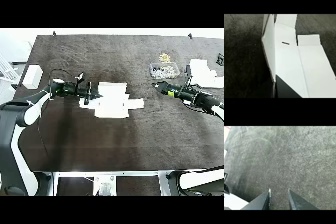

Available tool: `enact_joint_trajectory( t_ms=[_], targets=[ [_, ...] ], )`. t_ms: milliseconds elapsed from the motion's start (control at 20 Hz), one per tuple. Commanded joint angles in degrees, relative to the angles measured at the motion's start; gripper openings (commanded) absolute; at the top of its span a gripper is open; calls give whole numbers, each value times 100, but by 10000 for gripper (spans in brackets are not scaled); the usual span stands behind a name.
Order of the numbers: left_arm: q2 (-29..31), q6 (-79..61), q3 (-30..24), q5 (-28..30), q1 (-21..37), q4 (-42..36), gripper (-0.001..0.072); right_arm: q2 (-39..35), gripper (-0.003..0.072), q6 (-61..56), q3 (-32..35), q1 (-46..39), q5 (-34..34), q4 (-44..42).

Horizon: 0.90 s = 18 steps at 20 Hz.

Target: Fold the box and place the chain.

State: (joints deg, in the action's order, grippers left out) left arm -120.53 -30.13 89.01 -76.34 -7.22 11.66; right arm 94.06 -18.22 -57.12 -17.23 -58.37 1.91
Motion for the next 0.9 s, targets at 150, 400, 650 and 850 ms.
enact_joint_trajectory(
  t_ms=[150,400,650,850],
  targets=[
    [0,-42,4,170,-39,61,18,-44,297,345,46,2,-109,-44],
    [-52,-39,4,247,-37,85,18,-50,297,1010,46,2,-918,-39],
    [-111,-39,4,269,-37,76,19,-289,296,1145,66,48,-1169,348],
    [-111,-35,4,481,-37,76,22,-514,296,1768,166,516,-1307,841]
  ],
)
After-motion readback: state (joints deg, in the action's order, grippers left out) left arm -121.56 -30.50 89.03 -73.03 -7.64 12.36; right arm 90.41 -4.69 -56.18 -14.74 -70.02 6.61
